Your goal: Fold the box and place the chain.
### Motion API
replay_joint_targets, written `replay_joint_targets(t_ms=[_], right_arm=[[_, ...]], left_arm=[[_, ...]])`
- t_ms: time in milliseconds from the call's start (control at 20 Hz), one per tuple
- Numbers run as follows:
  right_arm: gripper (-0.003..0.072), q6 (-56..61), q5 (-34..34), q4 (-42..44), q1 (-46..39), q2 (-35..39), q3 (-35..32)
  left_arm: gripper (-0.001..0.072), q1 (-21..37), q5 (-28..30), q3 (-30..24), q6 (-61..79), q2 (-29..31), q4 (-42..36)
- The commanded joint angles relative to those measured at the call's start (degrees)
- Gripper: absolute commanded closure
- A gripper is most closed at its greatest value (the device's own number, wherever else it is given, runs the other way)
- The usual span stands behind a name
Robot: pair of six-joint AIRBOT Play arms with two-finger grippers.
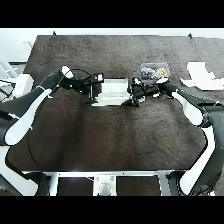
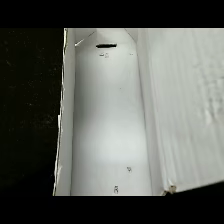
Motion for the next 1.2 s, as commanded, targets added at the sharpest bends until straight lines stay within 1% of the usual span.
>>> replay_joint_targets(t_ms=[0, 50, 100, 350, 400, 700, 750, 800, 1000, 1050, 1100, 1150], right_arm=[[0.0104, 0.0, 0.0, 0.0, 0.0, 0.0, 0.0], [0.0104, 0.0, 0.0, 0.0, 0.0, 0.0, 0.0], [0.0104, 0.0, 0.0, 0.0, 0.0, 0.0, 0.0], [0.0104, 0.0, 0.0, 0.0, 0.0, 0.0, 0.0], [0.0104, 0.0, 0.0, 0.0, 0.0, 0.0, 0.0], [0.0104, 0.0, 0.0, 0.0, 0.0, 0.0, 0.0], [0.0104, 0.0, 0.0, 0.0, 0.0, 0.0, 0.0], [0.0104, 0.0, 0.0, 0.0, 0.0, 0.0, 0.0], [0.0104, 0.0, 0.0, 0.0, 0.0, 0.0, 0.0], [0.0104, 0.0, 0.0, 0.0, 0.0, 0.0, 0.0], [0.0103, 0.0, 0.0, 0.0, 0.0, 0.0, 0.0], [0.0104, 0.0, 0.0, 0.0, 0.0, 0.0, 0.0]], left_arm=[[-0.0006, -0.5, 0.7, 0.0, -0.9, -1.1, -1.9], [-0.0004, -0.5, 0.6, 0.0, -0.7, -1.2, -3.3], [0.0012, -0.5, 0.6, 0.0, -0.7, -1.2, -3.5], [0.0015, -0.5, 0.1, 0.0, -1.8, -2.4, -3.5], [0.0127, -0.5, 0.0, 0.0, -2.1, -2.6, -3.3], [0.0132, -0.5, 0.5, 0.0, -2.2, -3.0, -3.7], [0.0276, -0.5, 0.6, 0.0, -2.2, -3.1, -3.7], [0.0304, -0.6, 0.6, 0.0, -1.7, -3.3, -3.8], [0.0306, -0.6, 0.6, 0.0, -0.6, -3.4, -5.1], [0.0370, -0.6, 0.6, 0.0, 0.1, -3.4, -6.1], [0.0470, -0.6, 0.7, 0.0, 1.6, -3.4, -7.0], [0.0472, -0.6, 1.0, 0.0, 2.4, -3.4, -7.6]])
